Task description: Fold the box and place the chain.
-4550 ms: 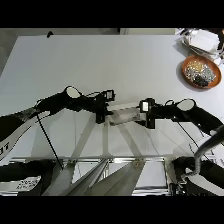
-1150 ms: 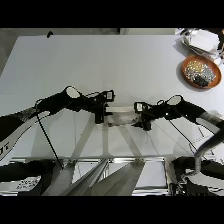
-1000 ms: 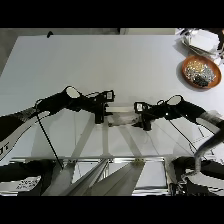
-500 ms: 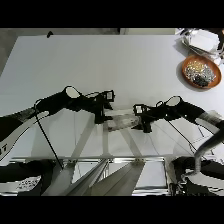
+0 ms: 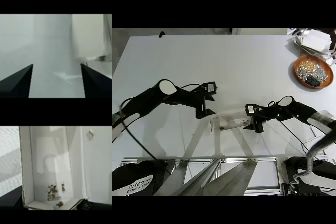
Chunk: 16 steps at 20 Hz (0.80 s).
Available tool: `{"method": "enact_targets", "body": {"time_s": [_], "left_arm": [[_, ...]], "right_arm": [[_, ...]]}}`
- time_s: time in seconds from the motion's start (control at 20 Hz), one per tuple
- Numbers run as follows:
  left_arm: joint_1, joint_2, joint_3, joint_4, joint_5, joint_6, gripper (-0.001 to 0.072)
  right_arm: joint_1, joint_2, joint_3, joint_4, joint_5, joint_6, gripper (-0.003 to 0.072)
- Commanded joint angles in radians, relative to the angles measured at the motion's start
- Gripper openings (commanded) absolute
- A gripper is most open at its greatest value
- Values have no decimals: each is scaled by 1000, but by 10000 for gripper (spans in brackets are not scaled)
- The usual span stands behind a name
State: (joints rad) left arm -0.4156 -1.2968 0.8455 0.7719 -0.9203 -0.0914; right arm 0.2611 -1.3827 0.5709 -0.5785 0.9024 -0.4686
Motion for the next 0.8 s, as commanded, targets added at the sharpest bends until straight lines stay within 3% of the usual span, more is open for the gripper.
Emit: {"method": "enact_targets", "body": {"time_s": [0.0,0.05,0.1,0.25,0.4,0.55,0.65,0.75], "left_arm": [[23,133,0,111,-127,-200,415],[15,169,0,105,-182,-233,150],[-1,199,0,97,-246,-229,10],[-106,221,0,76,-319,-296,5],[-251,189,-1,29,-243,-307,5],[-321,130,-1,14,-8,-380,4],[-313,79,-1,13,210,-516,5],[-297,28,-1,10,344,-636,5]], "right_arm": [[0,1,0,0,-1,-1,411],[-1,1,0,0,-1,-1,411],[-1,1,0,0,-1,-1,411],[0,1,0,0,-1,-1,411],[-1,1,0,0,-1,-1,411],[-1,1,0,0,-1,-1,411],[-1,1,0,0,-1,-1,411],[0,1,0,0,-1,-1,411]]}}
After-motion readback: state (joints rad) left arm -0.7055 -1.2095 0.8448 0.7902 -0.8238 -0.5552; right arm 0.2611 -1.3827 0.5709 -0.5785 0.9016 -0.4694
